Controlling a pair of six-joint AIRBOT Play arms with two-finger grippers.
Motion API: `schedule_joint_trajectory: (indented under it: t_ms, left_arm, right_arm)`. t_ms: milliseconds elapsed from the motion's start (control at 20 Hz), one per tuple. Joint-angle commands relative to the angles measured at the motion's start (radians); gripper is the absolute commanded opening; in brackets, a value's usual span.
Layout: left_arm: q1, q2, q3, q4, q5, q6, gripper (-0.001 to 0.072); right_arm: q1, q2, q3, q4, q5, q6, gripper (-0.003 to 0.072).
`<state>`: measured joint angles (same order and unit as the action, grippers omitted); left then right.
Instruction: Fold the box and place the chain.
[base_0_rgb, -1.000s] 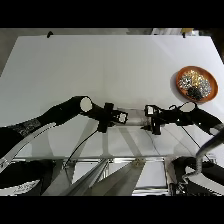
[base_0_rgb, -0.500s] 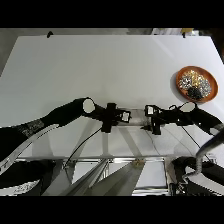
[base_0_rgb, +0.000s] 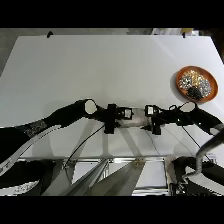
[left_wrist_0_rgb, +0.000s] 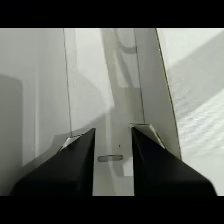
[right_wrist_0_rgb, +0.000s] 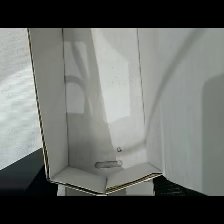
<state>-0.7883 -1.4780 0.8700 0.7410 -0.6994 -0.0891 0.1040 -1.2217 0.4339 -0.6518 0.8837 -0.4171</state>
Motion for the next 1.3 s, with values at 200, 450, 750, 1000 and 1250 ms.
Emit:
schedule_joint_trajectory:
  t_ms: [200,450,750,1000,1250]
  left_arm:
    - [0.085,0.151,0.000,0.216,-0.150,-0.457,0.0005]
    - [0.206,0.303,0.000,0.377,-0.245,-0.936,0.0004]
    - [0.317,0.259,-0.038,0.365,-0.307,-1.429,0.0005]
    - [0.293,0.085,-0.068,0.215,-0.272,-1.426,0.0005]
    - [0.248,0.045,-0.068,0.071,-0.245,-1.369,0.0005]
  right_arm:
    - [0.000,0.000,0.000,0.001,-0.001,0.000,0.0403]
    - [0.000,0.000,0.000,0.001,-0.001,0.000,0.0403]
    - [0.000,0.000,0.000,0.001,-0.001,0.000,0.0403]
    - [0.000,0.000,0.000,0.002,-0.002,0.000,0.0403]
    - [0.000,0.000,0.000,0.001,-0.002,0.000,0.0403]
